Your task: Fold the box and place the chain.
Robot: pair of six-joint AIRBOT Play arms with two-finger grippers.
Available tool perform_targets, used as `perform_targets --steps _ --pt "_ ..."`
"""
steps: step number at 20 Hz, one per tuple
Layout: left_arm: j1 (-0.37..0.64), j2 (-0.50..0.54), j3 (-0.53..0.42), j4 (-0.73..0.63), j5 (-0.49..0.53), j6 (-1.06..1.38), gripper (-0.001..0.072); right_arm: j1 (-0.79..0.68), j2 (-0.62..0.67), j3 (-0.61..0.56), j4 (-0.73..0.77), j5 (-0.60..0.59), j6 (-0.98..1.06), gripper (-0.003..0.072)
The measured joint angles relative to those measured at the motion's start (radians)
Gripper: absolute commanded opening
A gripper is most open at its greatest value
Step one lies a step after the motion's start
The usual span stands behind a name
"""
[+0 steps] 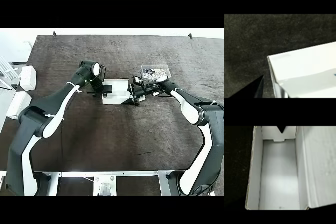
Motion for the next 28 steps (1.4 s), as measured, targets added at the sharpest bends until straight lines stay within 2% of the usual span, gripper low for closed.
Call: perform_targets --steps 7,9,10,16,17,18,19,20,24,28 --pt "-0.016 -0.006 0.005 0.042 -0.025 -0.006 0.0321 0.000 0.000 0.000 0.000 0.000 0.000 0.0582" --pt "-0.022 -0.006 0.005 0.053 -0.025 -0.007 0.0062 0.000 0.000 0.000 0.000 0.000 0.000 0.0582" --pt "-0.027 -0.006 0.005 0.068 -0.023 -0.015 0.0022 0.000 0.000 0.000 0.001 0.005 0.002 0.0582" --pt "-0.037 -0.007 0.013 0.087 -0.017 -0.008 0.0023 0.001 0.000 0.000 0.000 0.003 0.000 0.0582" --pt "-0.039 -0.008 0.014 0.090 -0.016 -0.008 0.0035 0.001 0.000 0.000 0.000 0.001 0.000 0.0582" --pt "-0.039 -0.008 0.015 0.091 -0.015 -0.004 0.0289 0.001 0.000 0.000 0.000 0.000 -0.001 0.0582" --pt "-0.040 -0.007 0.016 0.091 -0.022 -0.001 0.0599 0.001 0.000 0.000 -0.006 -0.006 -0.002 0.0582" --pt "-0.041 -0.007 0.017 0.092 -0.021 -0.002 0.0626 -0.001 0.000 0.000 -0.005 -0.006 -0.002 0.0582" --pt "-0.041 -0.004 0.018 0.091 -0.027 -0.001 0.0628 0.000 0.000 0.000 -0.003 -0.004 -0.002 0.0582" --pt "-0.038 0.019 0.024 0.077 -0.075 0.037 0.0628 0.000 0.000 0.000 -0.001 0.000 -0.001 0.0582"
